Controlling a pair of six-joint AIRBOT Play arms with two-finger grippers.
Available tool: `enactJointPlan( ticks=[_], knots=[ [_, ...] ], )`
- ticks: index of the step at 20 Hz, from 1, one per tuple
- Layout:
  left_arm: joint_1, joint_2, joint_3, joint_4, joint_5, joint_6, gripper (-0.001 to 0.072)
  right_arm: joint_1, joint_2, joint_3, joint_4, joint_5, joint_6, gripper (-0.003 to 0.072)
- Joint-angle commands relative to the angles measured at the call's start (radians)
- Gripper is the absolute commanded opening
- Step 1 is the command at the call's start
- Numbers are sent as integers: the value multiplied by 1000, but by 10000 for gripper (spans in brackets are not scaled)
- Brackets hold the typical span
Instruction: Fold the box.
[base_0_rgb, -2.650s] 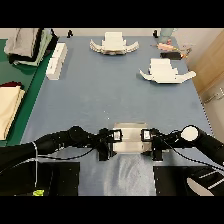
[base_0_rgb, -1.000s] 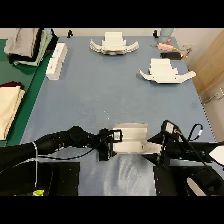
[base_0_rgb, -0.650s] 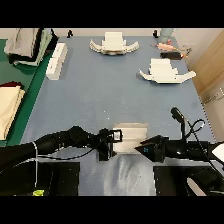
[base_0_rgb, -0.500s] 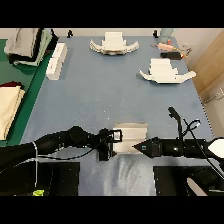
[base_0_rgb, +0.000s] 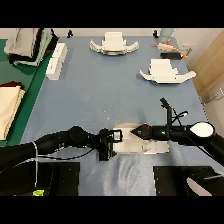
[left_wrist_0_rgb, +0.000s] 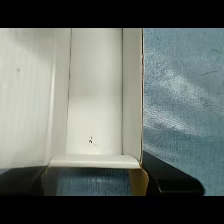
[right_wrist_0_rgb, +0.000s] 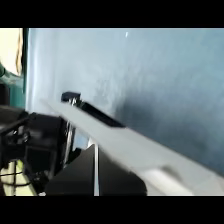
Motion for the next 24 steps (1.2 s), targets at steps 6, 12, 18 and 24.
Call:
enactJointPlan(
  ticks=[6, 12, 18, 24],
  knots=[
    [0, 0, 1, 0, 1, 0, 315, 3, -396, 148, -119, -53, -98, 9],
    [0, 0, 1, 0, 1, 0, 314, 8, -454, 148, -112, -52, -185, 8],
    [0, 0, 1, 0, 0, 0, 314, 8, -454, 153, -106, -42, -185, 9],
    [0, 0, 1, 0, 0, 0, 315, 8, -348, 183, -110, -19, -185, 8]
  ],
)
